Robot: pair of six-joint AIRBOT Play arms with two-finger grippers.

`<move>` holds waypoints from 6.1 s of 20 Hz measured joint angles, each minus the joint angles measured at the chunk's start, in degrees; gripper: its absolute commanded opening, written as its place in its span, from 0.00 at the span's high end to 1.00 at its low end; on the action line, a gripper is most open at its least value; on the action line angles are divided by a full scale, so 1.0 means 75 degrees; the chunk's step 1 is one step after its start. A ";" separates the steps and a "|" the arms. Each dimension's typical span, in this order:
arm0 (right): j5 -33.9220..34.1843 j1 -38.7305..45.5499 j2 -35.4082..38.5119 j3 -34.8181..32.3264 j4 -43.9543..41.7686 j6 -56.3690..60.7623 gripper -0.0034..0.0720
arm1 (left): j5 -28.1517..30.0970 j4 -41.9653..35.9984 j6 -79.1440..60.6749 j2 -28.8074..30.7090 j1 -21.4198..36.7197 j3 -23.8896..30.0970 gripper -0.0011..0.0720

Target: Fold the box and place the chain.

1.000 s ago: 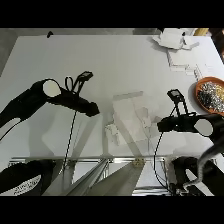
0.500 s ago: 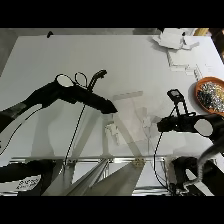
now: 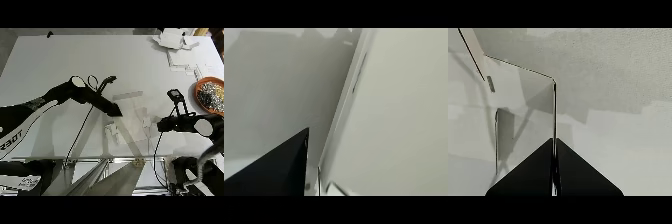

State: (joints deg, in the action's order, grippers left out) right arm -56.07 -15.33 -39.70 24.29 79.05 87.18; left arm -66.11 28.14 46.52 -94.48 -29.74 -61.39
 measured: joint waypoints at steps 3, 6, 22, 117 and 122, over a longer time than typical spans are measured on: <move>-0.0047 0.0000 0.0000 0.0000 0.0000 0.0000 0.93 | -0.0087 0.0268 0.0210 -0.0283 -0.0099 -0.0297 0.64; -0.0093 0.0000 0.0000 0.0000 0.0000 0.0003 0.93 | -0.0277 0.0664 0.0315 -0.0428 -0.0134 -0.0420 0.96; -0.1440 0.0000 0.1259 0.1614 0.0530 -0.1198 0.50 | 0.0443 0.2550 -0.2640 0.1451 -0.1005 -0.0268 0.99; -0.1128 -0.1521 0.1367 -0.0618 -0.1562 -0.7615 0.46 | 0.1920 0.3372 -0.4806 0.0379 -0.1661 -0.0038 0.97; 0.0414 -0.2419 0.1239 -0.1329 -0.1274 -0.8081 0.04 | 0.1918 0.3372 -0.4806 0.0379 -0.1661 -0.0038 0.97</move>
State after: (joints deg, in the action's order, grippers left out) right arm -52.97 -33.47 -30.41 14.33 69.49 26.57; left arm -51.72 53.43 10.48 -91.64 -42.19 -61.67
